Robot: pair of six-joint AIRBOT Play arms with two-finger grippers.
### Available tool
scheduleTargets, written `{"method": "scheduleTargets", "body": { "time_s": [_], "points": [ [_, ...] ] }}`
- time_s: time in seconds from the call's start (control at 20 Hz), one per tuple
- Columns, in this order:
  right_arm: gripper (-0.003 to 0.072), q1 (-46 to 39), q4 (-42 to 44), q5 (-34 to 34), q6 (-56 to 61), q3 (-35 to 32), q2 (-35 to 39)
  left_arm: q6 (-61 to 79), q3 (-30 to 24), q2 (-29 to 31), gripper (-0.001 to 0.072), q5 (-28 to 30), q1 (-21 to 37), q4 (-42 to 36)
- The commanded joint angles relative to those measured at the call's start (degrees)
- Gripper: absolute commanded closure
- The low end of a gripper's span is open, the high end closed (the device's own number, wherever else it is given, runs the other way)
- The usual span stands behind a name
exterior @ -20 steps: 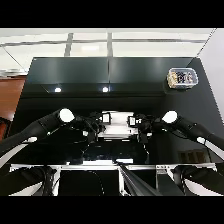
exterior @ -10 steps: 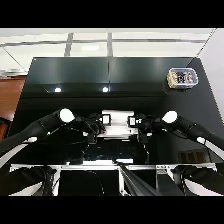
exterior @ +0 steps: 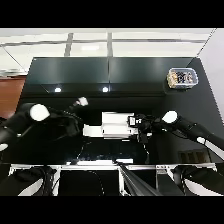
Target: Fold the box and place the chain.
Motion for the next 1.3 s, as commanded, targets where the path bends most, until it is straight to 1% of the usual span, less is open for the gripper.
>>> {"method": "scheduleTargets", "body": {
  "time_s": [0.0, 0.05, 0.1, 0.15, 0.2, 0.25, 0.3, 0.35, 0.4, 0.55, 0.6, 0.75, 0.8, 0.9, 1.1, 1.15, 1.2, 1.25],
  "points": [
    [0.0442, 0.04, 0.02, 0.02, 0.0, 0.02, -0.02, -32.17, -0.94, 3.98, 0.0682, -4.31, 13.03, 8.87],
    [0.0441, 0.04, 0.02, 0.02, 0.0, 0.02, -0.02, -43.45, -1.95, 2.47, 0.0681, -5.79, 17.79, 6.54],
    [0.0441, 0.04, 0.02, 0.02, 0.0, 0.02, -0.02, -47.15, -3.17, 0.22, 0.068, -8.37, 22.32, 0.31],
    [0.0442, 0.04, 0.02, 0.02, 0.0, 0.02, -0.02, -43.21, -4.42, -2.82, 0.0679, -12.24, 26.91, -9.57],
    [0.0441, 0.04, 0.02, 0.02, 0.0, 0.02, -0.02, -35.78, -5.75, -5.86, 0.068, -15.74, 30.53, -19.71],
    [0.0442, 0.04, 0.02, 0.02, 0.0, 0.02, -0.02, -30.75, -6.93, -8.57, 0.0682, -17.77, 32.3, -27.1],
    [0.0442, 0.04, 0.02, 0.02, 0.0, 0.02, -0.02, -29.27, -7.63, -11.3, 0.0684, -18.08, 32.37, -30.21],
    [0.0442, 0.04, 0.02, 0.02, 0.0, 0.02, -0.02, -29.29, -7.74, -13.42, 0.0684, -17.18, 30.97, -30.03],
    [0.0441, 0.04, 0.02, 0.02, 0.0, 0.02, -0.02, -29.53, -7.74, -15.04, 0.0684, -15.34, 28.28, -29.46],
    [0.0442, 0.04, 0.02, 0.02, 0.0, 0.02, -0.02, -32.85, -7.41, -17.29, 0.0684, -7.23, 18.27, -29.94],
    [0.0442, 0.04, 0.02, 0.02, 0.0, 0.02, -0.02, -33.97, -7.02, -18.08, 0.0684, -5.57, 15.32, -30.29],
    [0.0442, 0.04, 0.02, 0.04, 0.0, 0.02, -0.02, -33.51, -5.81, -19.61, 0.0683, -3.56, 8.33, -30.58],
    [0.0441, 0.04, 0.02, 0.02, 0.0, 0.02, -0.02, -33.46, -5.7, -19.69, 0.0682, -2.25, 6.88, -30.62],
    [0.0441, 0.04, 0.02, 0.02, 0.0, 0.02, -0.02, -33.22, -5.51, -19.67, 0.0682, -2.03, 6.23, -30.8],
    [0.0442, 0.04, 0.02, 0.02, 0.0, 0.02, -0.02, -29.62, -4.59, -19.67, 0.0676, -7.32, 8.48, -30.8],
    [0.0442, 0.04, 0.02, 0.02, 0.0, 0.02, -0.02, -29.38, -4.35, -19.67, 0.0586, -7.91, 9.05, -30.84],
    [0.0441, 0.04, 0.02, 0.02, 0.0, 0.02, -0.02, -28.89, -4.02, -19.67, 0.0413, -8.31, 9.38, -30.86],
    [0.0441, 0.04, 0.02, 0.02, 0.0, 0.02, -0.02, -28.09, -3.54, -19.65, 0.0188, -8.79, 9.46, -30.88]
  ]
}}
